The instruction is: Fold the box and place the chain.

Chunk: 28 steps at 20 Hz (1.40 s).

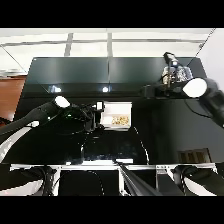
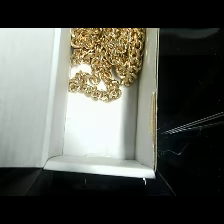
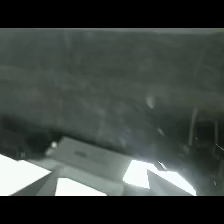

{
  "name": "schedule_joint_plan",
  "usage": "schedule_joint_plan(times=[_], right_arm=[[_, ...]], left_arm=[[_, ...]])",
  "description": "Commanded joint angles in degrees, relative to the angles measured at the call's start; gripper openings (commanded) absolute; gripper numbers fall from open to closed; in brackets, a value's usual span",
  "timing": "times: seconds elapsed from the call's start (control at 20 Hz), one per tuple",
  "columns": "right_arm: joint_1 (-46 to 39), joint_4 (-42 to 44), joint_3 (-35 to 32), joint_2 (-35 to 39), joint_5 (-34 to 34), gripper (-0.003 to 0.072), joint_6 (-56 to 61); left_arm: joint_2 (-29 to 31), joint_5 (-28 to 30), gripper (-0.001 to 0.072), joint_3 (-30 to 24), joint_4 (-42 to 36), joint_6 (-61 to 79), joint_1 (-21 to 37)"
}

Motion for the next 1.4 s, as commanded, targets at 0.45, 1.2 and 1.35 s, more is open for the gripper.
schedule_joint_plan(times=[0.45, 1.2, 1.35], right_arm=[[6.1, 8.48, 2.27, -5.79, 12.37, 0.0644, -44.37], [6.12, 13.75, -0.85, -6.82, 14.29, 0.0643, -67.78], [6.12, 13.88, -0.9, -6.86, 13.92, 0.0643, -68.94]], left_arm=[[-0.07, 0.04, 0.0348, 0.04, 0.0, -0.17, -0.02], [-0.09, 0.02, 0.0349, 0.04, -0.02, -0.15, -0.02], [-0.09, 0.02, 0.0349, 0.04, -0.02, -0.15, -0.02]])
